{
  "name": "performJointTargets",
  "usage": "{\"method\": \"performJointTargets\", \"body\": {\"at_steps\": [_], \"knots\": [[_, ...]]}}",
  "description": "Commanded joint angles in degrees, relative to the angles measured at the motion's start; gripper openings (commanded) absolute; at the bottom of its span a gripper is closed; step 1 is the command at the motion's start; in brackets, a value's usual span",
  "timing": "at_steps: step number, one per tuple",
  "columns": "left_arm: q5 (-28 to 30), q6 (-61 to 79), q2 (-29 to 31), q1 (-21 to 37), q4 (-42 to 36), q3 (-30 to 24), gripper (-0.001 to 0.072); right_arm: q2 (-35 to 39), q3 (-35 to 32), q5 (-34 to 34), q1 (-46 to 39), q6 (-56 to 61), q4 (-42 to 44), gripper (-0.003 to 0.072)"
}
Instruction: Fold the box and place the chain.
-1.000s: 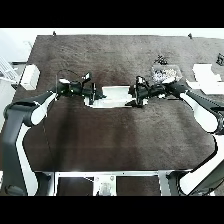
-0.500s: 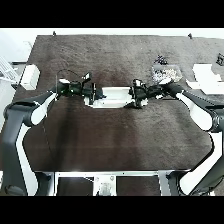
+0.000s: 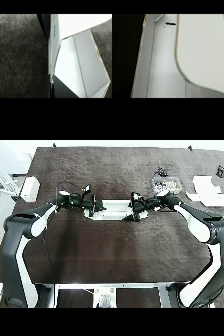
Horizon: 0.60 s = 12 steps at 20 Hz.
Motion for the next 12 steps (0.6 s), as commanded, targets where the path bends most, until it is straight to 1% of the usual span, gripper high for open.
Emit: {"method": "performJointTargets", "body": {"at_steps": [1, 12], "knots": [[0.04, 0.0, -0.02, 0.04, 0.0, -0.02, 0.0022, -0.09, 0.07, -0.17, 0.07, 0.0, -0.09, 0.0701], [0.02, 0.0, -0.02, 0.04, 0.0, -0.02, 0.0022, -0.33, 0.07, -0.39, 0.07, 0.42, -0.09, 0.0701]]}}
